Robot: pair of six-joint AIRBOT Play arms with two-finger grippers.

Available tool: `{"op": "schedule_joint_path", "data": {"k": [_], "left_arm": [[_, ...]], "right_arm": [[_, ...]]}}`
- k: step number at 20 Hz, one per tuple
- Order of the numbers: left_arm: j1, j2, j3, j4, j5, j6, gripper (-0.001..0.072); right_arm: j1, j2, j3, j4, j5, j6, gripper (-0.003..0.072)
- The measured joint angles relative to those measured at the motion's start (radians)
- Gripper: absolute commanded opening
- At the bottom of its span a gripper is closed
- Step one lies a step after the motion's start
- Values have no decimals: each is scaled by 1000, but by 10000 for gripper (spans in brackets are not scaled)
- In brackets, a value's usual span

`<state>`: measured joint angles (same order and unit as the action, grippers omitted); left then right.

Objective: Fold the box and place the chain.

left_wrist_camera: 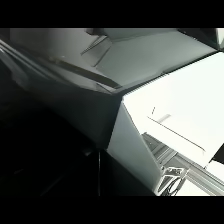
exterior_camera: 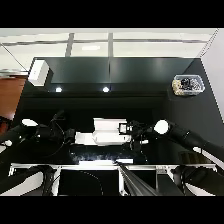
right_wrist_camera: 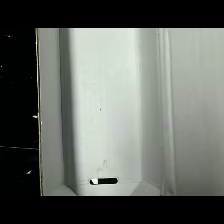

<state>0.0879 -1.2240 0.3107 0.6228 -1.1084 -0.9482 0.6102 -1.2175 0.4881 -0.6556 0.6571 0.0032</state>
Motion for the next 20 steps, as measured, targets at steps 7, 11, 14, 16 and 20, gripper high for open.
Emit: {"op": "schedule_joint_path", "data": {"k": [7,11,14,16,20], "left_arm": [[-49,2,-8,-78,32,84,27],[-53,6,-2,-134,-6,145,177],[-55,7,19,-145,-57,168,577],[-55,7,34,-148,-81,174,613],[-69,14,61,-147,-124,154,568]], "right_arm": [[0,0,0,0,0,0,293],[0,0,0,-1,0,0,293],[0,0,0,0,0,0,293],[0,0,0,0,0,0,293],[0,0,0,0,0,0,293]]}}
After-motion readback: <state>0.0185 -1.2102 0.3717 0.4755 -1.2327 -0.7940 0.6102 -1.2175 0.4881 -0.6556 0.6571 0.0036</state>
